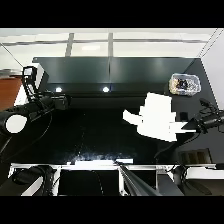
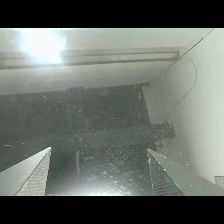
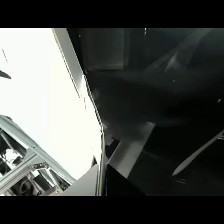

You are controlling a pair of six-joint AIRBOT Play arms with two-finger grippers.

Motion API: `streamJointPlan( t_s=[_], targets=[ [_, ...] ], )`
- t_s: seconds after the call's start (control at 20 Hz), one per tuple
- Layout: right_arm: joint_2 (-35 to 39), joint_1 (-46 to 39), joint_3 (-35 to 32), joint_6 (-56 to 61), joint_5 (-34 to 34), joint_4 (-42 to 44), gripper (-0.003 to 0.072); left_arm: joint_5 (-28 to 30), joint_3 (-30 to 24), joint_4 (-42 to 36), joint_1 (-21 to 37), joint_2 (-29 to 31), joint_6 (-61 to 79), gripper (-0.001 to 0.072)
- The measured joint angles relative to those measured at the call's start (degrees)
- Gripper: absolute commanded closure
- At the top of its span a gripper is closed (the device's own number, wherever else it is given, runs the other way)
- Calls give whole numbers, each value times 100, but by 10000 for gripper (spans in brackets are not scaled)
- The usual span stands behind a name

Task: Fold the box and place the chain.

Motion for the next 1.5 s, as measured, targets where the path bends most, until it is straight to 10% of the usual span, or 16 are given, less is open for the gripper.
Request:
streamJointPlan(
  t_s=[0.55,1.05,1.5],
  targets=[
    [1329,953,-787,-334,-358,765,663,2,0,0,0,0,0,7],
    [2140,3974,-1440,472,-2118,1947,664,-15,0,-201,0,-4,2,7],
    [3744,6166,-2302,1176,-3825,1167,663,-503,0,-938,24,-219,4,7]
  ],
)
